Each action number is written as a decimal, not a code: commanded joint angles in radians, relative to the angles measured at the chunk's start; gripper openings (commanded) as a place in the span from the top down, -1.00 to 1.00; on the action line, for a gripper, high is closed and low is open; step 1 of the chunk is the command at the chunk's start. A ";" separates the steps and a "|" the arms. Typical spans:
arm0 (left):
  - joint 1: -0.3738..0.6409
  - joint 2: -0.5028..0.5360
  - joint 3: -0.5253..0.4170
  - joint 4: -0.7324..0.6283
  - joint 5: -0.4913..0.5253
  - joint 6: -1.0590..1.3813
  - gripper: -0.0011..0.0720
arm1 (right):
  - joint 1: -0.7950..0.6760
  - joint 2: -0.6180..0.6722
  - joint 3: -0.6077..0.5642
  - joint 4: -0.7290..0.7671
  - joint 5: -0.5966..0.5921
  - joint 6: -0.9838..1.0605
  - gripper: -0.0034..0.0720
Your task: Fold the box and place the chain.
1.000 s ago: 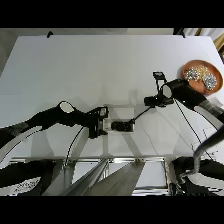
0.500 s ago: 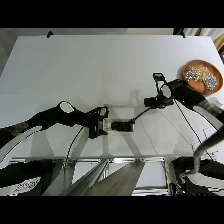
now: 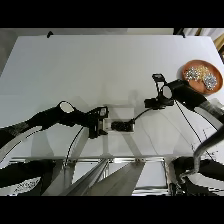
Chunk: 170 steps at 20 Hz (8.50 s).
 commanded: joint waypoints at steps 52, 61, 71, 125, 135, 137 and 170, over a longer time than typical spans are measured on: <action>0.000 0.000 0.000 0.000 0.000 0.000 0.22 | 0.699 0.216 0.001 -0.079 -0.195 0.213 0.89; 0.000 0.000 0.000 0.000 0.000 0.000 0.22 | 0.699 0.198 0.001 -0.116 -0.164 0.322 0.37; 0.000 0.000 0.000 0.000 0.000 0.000 0.22 | 0.621 0.490 0.001 -0.186 0.048 0.312 0.39; 0.000 0.000 0.000 0.000 0.000 0.000 0.22 | 0.017 0.228 -0.293 0.784 -0.081 -1.992 0.23; 0.000 0.000 0.000 0.000 0.000 0.000 0.22 | 0.017 0.228 -0.293 0.817 -0.058 -1.992 0.57; 0.000 0.000 0.000 0.000 0.000 0.000 0.22 | 0.016 0.228 -0.293 0.821 -0.058 -1.992 0.67; 0.000 0.000 0.000 0.000 0.000 0.000 0.22 | 0.289 0.611 -0.290 1.142 -0.328 -1.497 0.89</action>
